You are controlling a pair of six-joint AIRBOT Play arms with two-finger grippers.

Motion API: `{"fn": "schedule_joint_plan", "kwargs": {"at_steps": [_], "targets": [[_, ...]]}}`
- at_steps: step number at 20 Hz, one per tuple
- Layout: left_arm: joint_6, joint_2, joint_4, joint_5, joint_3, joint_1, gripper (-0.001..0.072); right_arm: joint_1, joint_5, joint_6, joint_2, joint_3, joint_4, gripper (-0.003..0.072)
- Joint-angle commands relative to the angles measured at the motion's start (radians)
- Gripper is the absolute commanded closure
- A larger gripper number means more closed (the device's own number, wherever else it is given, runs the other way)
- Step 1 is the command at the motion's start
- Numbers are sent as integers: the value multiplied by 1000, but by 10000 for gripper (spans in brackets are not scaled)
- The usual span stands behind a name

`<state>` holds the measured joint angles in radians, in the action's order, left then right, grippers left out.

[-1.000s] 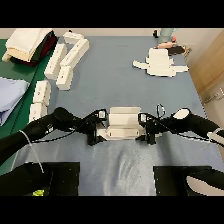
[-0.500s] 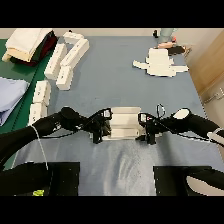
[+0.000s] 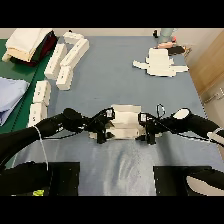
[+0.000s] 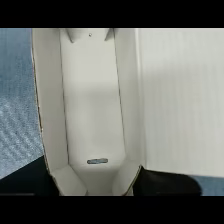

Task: Fold the box.

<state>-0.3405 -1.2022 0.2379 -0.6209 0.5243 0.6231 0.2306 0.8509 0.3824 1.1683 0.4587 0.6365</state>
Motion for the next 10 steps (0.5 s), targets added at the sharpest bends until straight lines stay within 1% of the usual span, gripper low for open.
{"fn": "schedule_joint_plan", "kwargs": {"at_steps": [1,5,7,8,9,10], "targets": [[25,-14,-13,14,0,7,13,0,1,0,-1,0,0,177],[28,-16,-1,1,0,7,13,0,1,0,-1,0,0,177],[58,-10,38,3,0,6,16,0,1,0,-1,0,0,177],[121,0,80,5,0,5,140,0,1,0,-1,0,0,178],[213,21,147,4,0,2,414,0,1,0,-1,0,0,178],[315,45,218,4,0,-2,578,0,1,0,-1,0,0,177]]}}
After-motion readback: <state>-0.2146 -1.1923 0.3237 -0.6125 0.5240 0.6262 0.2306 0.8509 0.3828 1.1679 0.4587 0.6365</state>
